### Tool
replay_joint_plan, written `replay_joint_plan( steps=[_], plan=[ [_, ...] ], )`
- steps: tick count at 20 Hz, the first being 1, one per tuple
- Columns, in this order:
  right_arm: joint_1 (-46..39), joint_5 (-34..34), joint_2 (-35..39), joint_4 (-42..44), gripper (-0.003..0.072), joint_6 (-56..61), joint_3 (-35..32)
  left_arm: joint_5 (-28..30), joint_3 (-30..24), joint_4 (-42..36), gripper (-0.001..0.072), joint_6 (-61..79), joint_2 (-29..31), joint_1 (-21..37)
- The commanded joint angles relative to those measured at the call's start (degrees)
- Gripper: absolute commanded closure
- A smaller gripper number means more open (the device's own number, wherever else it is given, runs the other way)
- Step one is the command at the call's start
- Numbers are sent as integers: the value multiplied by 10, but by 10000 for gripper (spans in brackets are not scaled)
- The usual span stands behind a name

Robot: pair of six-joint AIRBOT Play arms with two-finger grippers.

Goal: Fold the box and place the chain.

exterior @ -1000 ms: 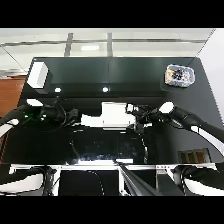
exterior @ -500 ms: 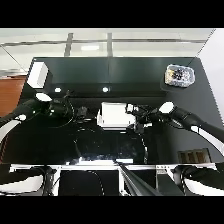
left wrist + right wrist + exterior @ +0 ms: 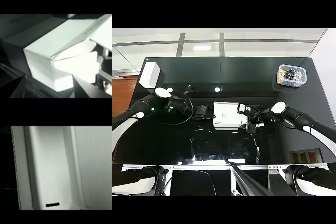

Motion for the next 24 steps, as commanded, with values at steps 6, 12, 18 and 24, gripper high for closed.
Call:
replay_joint_plan(
  steps=[6,12,18,24],
  plan=[
    [0,0,0,0,509,0,0,37,61,153,217,-181,0,-75],
    [0,0,0,0,509,0,0,56,99,353,217,-357,0,-144],
    [0,0,0,0,509,0,0,7,156,470,217,-498,-30,-214],
    [0,0,0,0,509,0,0,-28,208,532,274,-633,-81,-259]
  ],
)
